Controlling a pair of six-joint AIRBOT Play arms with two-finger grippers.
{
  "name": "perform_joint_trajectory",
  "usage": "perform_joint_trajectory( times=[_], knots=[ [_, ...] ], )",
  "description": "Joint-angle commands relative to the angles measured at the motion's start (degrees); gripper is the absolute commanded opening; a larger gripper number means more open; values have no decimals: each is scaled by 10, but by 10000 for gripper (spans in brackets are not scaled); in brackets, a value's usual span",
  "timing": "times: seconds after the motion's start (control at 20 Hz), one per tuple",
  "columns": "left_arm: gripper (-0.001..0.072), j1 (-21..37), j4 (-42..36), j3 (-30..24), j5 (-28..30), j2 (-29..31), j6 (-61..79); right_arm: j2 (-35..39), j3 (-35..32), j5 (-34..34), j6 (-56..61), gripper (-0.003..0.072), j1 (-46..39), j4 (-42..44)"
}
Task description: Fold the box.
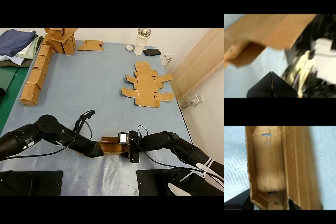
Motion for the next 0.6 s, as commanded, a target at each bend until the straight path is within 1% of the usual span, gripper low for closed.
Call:
perform_joint_trajectory(
  times=[0.0,0.05,0.15,0.2,0.3,0.4,0.55],
  knots=[
    [12,-11,-181,10,94,-76,86,0,0,0,0,510,0,0],
    [11,-5,-185,24,100,-97,96,0,0,0,0,510,0,0],
    [12,0,-175,51,125,-117,100,0,0,0,0,510,0,0],
    [11,0,-162,60,147,-124,99,0,0,0,0,510,0,0],
    [11,4,-119,64,174,-143,66,0,0,0,0,510,0,0],
    [11,11,-83,64,175,-167,27,0,0,0,0,510,0,0],
    [10,12,-71,65,176,-193,17,0,0,0,0,510,0,0]
  ],
)
